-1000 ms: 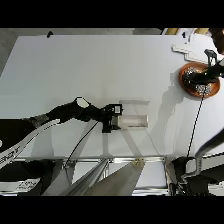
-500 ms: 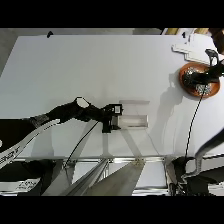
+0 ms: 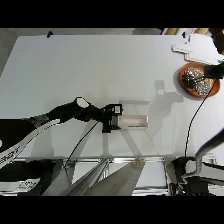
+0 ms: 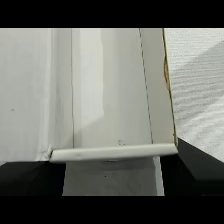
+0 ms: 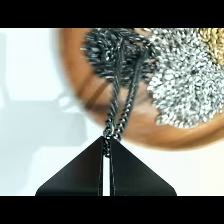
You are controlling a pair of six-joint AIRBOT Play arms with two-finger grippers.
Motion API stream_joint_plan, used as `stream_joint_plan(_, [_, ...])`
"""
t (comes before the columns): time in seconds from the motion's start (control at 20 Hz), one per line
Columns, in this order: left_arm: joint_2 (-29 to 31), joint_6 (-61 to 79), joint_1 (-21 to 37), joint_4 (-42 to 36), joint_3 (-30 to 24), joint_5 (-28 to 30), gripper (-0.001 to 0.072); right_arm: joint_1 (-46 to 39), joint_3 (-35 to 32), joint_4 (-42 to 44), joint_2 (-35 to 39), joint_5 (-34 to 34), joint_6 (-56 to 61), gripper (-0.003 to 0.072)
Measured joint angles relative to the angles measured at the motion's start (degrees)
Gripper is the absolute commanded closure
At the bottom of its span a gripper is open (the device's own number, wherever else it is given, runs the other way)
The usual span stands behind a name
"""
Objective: Fold the box and place the chain.
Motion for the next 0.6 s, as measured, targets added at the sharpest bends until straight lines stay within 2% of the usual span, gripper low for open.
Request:
stream_joint_plan(0.25, [0.00,0.00,0.00,0.00,0.00,-0.02,0.0399,2.16,-0.11,9.86,12.81,6.73,-1.44,0.0672])
stream_joint_plan(0.6, [0.00,0.00,0.00,0.00,0.00,0.00,0.0399,13.86,-4.98,13.22,27.82,12.81,-1.66,0.0672])
